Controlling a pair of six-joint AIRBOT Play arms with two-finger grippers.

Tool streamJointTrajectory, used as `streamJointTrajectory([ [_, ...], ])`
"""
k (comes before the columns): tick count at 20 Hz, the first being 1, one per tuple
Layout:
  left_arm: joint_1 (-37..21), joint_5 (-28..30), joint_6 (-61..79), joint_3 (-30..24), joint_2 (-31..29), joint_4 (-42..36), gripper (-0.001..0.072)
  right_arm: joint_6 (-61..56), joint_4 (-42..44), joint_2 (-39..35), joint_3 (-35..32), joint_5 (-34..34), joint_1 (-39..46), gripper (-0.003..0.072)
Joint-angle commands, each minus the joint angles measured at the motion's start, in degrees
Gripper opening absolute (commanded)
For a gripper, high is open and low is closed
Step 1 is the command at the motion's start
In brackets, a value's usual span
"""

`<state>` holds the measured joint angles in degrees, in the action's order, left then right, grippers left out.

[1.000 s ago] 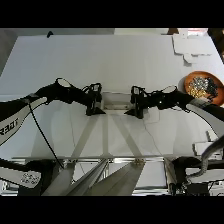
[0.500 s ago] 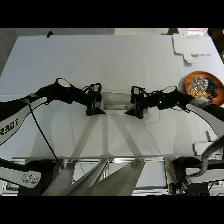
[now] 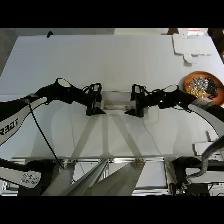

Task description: Fold the box and place the chain.

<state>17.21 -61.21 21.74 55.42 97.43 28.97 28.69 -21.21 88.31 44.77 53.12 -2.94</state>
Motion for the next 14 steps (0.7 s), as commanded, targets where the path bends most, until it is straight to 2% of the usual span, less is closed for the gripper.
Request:
streamJointTrajectory([
  [1,0.0,0.0,0.1,0.0,0.0,0.0,0.0208,-2.5,-4.5,-4.9,0.0,-0.3,0.9,0.069],
  [7,0.0,0.0,0.1,0.0,0.0,0.0,0.0208,-17.4,-25.3,-15.3,0.1,0.5,5.0,0.0682],
  [9,0.0,0.0,0.1,0.0,0.0,0.0,0.0208,-22.0,-26.3,-18.0,0.1,1.2,5.2,0.063],
  [10,0.0,0.0,0.1,0.0,0.0,0.0,0.0208,-24.5,-23.7,-19.2,0.0,2.0,5.0,0.061],
  [11,0.0,-0.1,0.1,0.0,0.0,0.0,0.0208,-27.1,-19.5,-20.0,0.0,3.6,5.0,0.0396],
  [12,0.0,0.0,0.1,0.0,0.0,0.0,0.0208,-28.6,-15.7,-20.5,0.0,5.5,5.0,0.0078],
  [13,0.0,0.0,0.1,0.0,0.0,0.0,0.0208,-28.7,-11.4,-20.6,0.0,7.0,5.0,0.0013],
  [14,0.0,-0.1,0.1,0.0,0.0,0.0,0.0208,-28.9,-7.5,-20.5,0.0,7.0,5.0,0.0013],
])
